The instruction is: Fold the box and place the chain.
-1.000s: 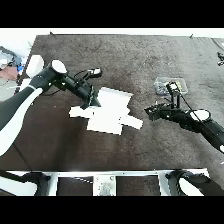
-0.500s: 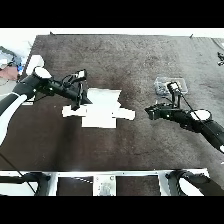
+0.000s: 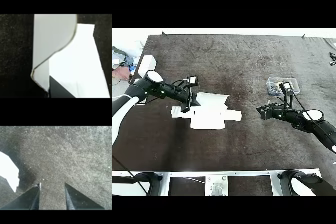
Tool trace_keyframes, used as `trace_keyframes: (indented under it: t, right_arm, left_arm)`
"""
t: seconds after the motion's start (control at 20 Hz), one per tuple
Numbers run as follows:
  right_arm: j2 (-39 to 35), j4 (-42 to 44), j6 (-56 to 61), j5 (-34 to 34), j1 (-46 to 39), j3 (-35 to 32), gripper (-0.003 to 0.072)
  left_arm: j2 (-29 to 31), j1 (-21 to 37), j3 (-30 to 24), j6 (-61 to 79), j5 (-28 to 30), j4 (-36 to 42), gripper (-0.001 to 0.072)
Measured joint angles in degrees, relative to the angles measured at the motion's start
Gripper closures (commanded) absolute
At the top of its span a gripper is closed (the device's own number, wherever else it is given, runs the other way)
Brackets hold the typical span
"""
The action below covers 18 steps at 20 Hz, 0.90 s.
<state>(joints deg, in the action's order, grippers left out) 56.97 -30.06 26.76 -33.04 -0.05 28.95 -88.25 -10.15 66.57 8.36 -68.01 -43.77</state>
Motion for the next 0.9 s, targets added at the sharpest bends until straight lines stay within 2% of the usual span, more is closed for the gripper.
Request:
trace_keyframes:
  t: [0.45,0.7,0.9]
  right_arm:
    - [0.0,0.9,0.0,-0.2,0.0,0.0,0.0333]
    - [0.0,0.9,0.0,-0.4,0.0,0.0,0.0333]
    - [0.0,0.9,0.0,-1.0,0.0,0.0,0.0333]
  left_arm:
    - [-0.1,-4.4,-0.3,0.2,4.0,-7.4,0.0703]
    - [0.0,-4.8,0.4,3.2,3.0,-3.7,0.0700]
    - [0.0,-4.8,0.7,4.5,5.3,-1.2,0.0699]
